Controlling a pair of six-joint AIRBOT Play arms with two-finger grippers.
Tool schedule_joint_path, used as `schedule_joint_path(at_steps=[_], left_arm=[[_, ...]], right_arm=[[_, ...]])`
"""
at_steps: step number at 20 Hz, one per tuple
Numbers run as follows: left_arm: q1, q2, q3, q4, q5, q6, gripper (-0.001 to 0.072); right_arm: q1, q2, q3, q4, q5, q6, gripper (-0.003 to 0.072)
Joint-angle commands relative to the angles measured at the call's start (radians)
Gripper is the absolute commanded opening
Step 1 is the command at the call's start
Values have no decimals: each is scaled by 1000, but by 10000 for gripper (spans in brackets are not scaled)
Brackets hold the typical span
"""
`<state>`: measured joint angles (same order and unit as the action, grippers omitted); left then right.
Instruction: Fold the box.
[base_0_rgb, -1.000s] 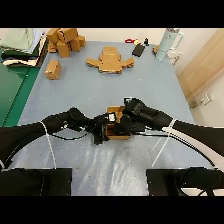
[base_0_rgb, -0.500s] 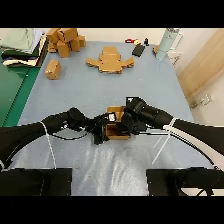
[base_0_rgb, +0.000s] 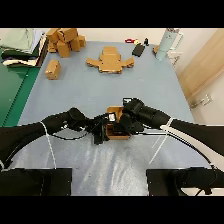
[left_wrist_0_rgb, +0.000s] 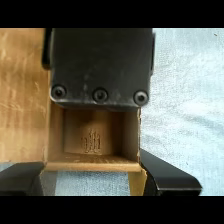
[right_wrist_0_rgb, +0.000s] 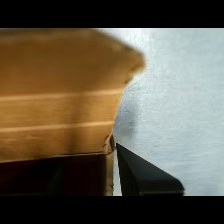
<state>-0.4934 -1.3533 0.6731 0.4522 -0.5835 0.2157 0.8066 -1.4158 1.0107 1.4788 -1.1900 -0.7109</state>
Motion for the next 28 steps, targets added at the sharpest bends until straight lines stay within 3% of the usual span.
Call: schedule_joint_path(at_steps=[1, 13, 16, 23, 26, 28], left_arm=[[1, 0, 1, 1, 0, 0, 464], [1, 0, 1, 1, 0, 0, 463], [1, 0, 1, 1, 0, 0, 464], [1, 0, 1, 1, 0, 0, 464], [1, 0, 1, 1, 0, 0, 464], [1, 0, 1, 1, 0, 0, 463]], right_arm=[[-1, 0, 0, 3, 5, -15, 447], [-19, 116, 29, -23, -74, -16, 444], [-31, 138, 32, -16, -78, -27, 392], [-34, 160, 33, -12, -86, -32, 370], [-34, 160, 33, -18, -111, -37, 329], [-34, 160, 33, -21, -113, -42, 223]])
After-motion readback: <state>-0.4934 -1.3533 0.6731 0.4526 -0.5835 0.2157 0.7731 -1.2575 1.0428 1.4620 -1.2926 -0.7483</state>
